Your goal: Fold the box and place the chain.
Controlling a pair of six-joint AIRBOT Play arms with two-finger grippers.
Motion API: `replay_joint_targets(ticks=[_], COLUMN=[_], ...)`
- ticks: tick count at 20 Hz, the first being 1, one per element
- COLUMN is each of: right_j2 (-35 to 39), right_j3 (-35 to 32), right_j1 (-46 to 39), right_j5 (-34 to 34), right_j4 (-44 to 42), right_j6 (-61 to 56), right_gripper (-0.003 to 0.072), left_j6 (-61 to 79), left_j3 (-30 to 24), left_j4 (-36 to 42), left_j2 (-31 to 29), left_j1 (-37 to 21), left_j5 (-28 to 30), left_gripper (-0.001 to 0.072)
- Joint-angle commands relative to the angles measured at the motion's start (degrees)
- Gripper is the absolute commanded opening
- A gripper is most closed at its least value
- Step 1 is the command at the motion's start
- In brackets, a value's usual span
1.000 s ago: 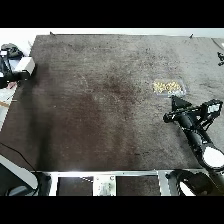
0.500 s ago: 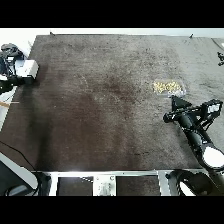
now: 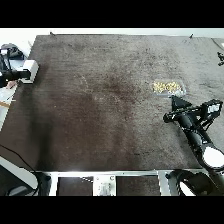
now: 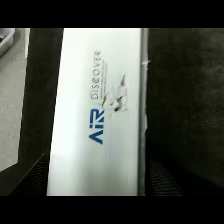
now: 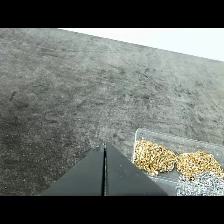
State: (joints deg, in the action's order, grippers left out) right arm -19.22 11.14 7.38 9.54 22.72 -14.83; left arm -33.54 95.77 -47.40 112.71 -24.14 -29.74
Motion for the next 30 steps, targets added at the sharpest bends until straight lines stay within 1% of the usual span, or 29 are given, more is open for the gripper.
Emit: replay_joint_targets(ticks=[1, 3, 5, 6, 7, 8, 11, 12, 13, 14, 15, 19, 20, 22, 24, 25, 26, 27, 28, 30], right_j2=[0.04, 0.04, 0.04, 0.04, 0.04, 0.04, 0.07, 0.04, 0.04, 0.04, 0.04, 0.04, 0.07, 0.07, 0.04, 0.04, 0.04, 0.07, 0.07, 0.04], right_j3=[-0.04, -0.04, -0.04, -0.04, -0.04, -0.04, -0.04, -0.04, -0.04, -0.04, -0.04, -0.04, -0.04, -0.04, -0.04, -0.04, -0.04, -0.04, -0.04, -0.04], right_j1=[0.04, 0.04, 0.04, 0.04, 0.04, 0.04, 0.04, 0.04, 0.04, 0.04, 0.04, 0.04, 0.04, 0.04, 0.04, 0.04, 0.04, 0.04, 0.04, 0.04], right_j5=[-0.02, -0.02, -0.02, -0.02, -0.02, -0.02, -0.02, -0.02, -0.02, -0.02, -0.02, -0.02, -0.02, -0.02, -0.02, -0.02, -0.02, 0.0, -0.02, -0.02], right_j4=[0.0, 0.0, 0.0, 0.0, 0.0, 0.0, 0.0, 0.0, 0.0, 0.0, 0.0, 0.0, 0.0, 0.0, 0.0, 0.0, 0.0, 0.0, 0.0, 0.0], right_j6=[0.0, 0.0, -0.02, 0.0, -0.02, 0.0, 0.0, -0.02, -0.02, 0.0, 0.0, 0.0, -0.02, -0.02, 0.0, -0.02, 0.0, 0.0, -0.02, -0.02], right_gripper=[-0.0017, -0.0017, -0.0017, -0.0017, -0.0017, -0.0017, -0.0017, -0.0017, -0.0017, -0.0017, -0.0017, -0.0016, -0.0017, -0.0017, -0.0017, -0.0017, -0.0017, -0.0017, -0.0017, -0.0017], left_j6=[-1.11, -1.11, -1.14, -1.11, -0.81, 0.94, 3.26, 5.46, 8.07, 11.41, 15.21, 38.4, 44.68, 55.17, 61.2, 65.66, 70.14, 69.96, 68.28, 68.3], left_j3=[0.07, 0.17, 0.63, 0.66, 0.66, 0.63, 0.44, -0.66, -2.75, -6.01, -10.08, -31.82, -37.57, -47.6, -56.57, -60.24, -63.06, -65.51, -68.02, -71.78], left_j4=[-0.07, -0.04, 0.11, 0.39, 0.79, 2.82, 8.61, 11.21, 14.14, 17.68, 21.57, 41.38, 47.3, 56.78, 61.92, 66.16, 74.01, 78.38, 80.5, 80.3], left_j2=[-3.52, -6.32, -9.38, -11.19, -12.85, -14.56, -19.04, -21.27, -23.82, -27.06, -30.42, -46.36, -50.51, -57.96, -65.79, -69.22, -72.78, -76.19, -79.65, -85.85], left_j1=[0.0, 0.0, 0.0, 0.0, 0.0, 0.0, 0.0, 0.0, 0.0, 0.0, 0.07, 0.07, 0.07, 0.07, 0.04, 0.55, 1.36, 1.6, 1.6, 1.62], left_j5=[-1.22, -1.22, -2.47, -3.63, -5.33, -6.84, -8.13, -7.67, -6.58, -4.92, -2.86, 3.78, 4.26, 3.96, 3.76, 5.22, 8.22, 9.33, 8.52, 8.85], left_gripper=[0.0659, 0.0659, 0.0653, 0.0413, 0.009, 0.001, 0.0005, 0.0005, 0.0005, 0.0005, 0.0005, 0.0004, 0.0005, 0.0005, 0.0004, 0.0005, 0.0005, 0.0004, 0.0005, 0.0005])
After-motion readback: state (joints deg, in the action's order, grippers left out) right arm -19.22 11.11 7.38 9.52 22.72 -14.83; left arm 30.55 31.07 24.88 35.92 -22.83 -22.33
